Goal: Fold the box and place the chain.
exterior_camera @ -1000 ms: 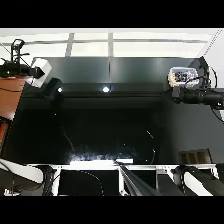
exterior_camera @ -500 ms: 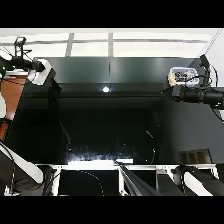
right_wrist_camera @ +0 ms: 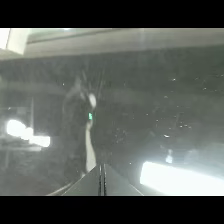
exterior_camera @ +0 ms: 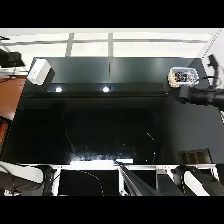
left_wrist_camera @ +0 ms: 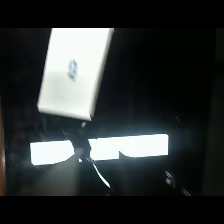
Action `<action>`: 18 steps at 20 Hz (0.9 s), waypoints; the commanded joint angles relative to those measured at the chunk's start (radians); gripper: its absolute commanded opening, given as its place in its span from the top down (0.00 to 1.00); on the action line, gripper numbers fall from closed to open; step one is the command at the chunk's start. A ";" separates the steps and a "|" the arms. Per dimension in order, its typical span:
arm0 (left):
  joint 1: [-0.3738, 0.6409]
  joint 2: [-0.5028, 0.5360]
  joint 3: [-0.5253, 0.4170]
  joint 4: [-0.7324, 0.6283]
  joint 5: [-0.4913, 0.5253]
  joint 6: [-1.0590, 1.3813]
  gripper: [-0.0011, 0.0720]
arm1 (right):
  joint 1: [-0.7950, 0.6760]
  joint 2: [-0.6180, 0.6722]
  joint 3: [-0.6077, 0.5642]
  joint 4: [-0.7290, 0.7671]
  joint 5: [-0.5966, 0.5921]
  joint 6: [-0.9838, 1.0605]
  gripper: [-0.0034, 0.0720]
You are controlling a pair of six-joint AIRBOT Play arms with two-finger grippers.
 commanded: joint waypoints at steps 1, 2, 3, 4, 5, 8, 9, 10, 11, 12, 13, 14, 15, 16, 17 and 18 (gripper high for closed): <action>-0.009 0.284 -0.274 -0.144 -0.024 -0.036 0.95 | -0.084 0.140 0.000 -0.134 0.085 0.004 0.90; -0.023 0.409 -0.426 -0.199 0.089 -0.035 0.95 | -0.096 0.195 0.000 -0.229 0.084 0.004 0.90; -0.046 0.539 -0.590 -0.251 0.202 -0.018 0.95 | -0.096 0.240 -0.002 -0.319 0.075 0.004 0.90; -0.078 0.658 -0.747 -0.285 0.301 0.006 0.95 | -0.092 0.283 -0.014 -0.392 0.051 0.004 0.90; -0.120 0.769 -0.893 -0.294 0.383 0.055 0.95 | -0.093 0.315 -0.043 -0.434 0.015 0.004 0.90; -0.237 1.035 -1.214 -0.261 0.527 0.081 0.95 | -0.093 0.340 -0.182 -0.412 -0.149 0.004 0.90; -0.256 1.088 -1.274 -0.261 0.533 0.080 0.95 | -0.093 0.340 -0.236 -0.385 -0.218 0.004 0.90; -0.268 1.121 -1.311 -0.260 0.532 0.081 0.95 | -0.093 0.340 -0.280 -0.375 -0.271 0.004 0.90; -0.271 1.140 -1.334 -0.260 0.530 0.081 0.95 | -0.093 0.340 -0.315 -0.376 -0.307 0.003 0.90; -0.271 1.147 -1.340 -0.260 0.531 0.081 0.95 | -0.093 0.340 -0.335 -0.379 -0.314 0.003 0.90; -0.270 1.146 -1.339 -0.263 0.539 0.081 0.95 | -0.093 0.340 -0.339 -0.390 -0.307 0.003 0.90; -0.270 1.146 -1.339 -0.264 0.550 0.081 0.95 | -0.093 0.340 -0.339 -0.390 -0.299 0.003 0.91; -0.271 1.146 -1.340 -0.264 0.560 0.081 0.95 | -0.093 0.340 -0.339 -0.380 -0.285 0.003 0.91; -0.270 1.146 -1.340 -0.264 0.569 0.084 0.95 | -0.093 0.340 -0.339 -0.368 -0.279 0.003 0.91; -0.270 1.146 -1.340 -0.263 0.580 0.084 0.95 | -0.093 0.340 -0.339 -0.376 -0.281 0.002 0.91; -0.270 1.146 -1.340 -0.264 0.585 0.084 0.95 | -0.093 0.340 -0.339 -0.396 -0.282 0.003 0.91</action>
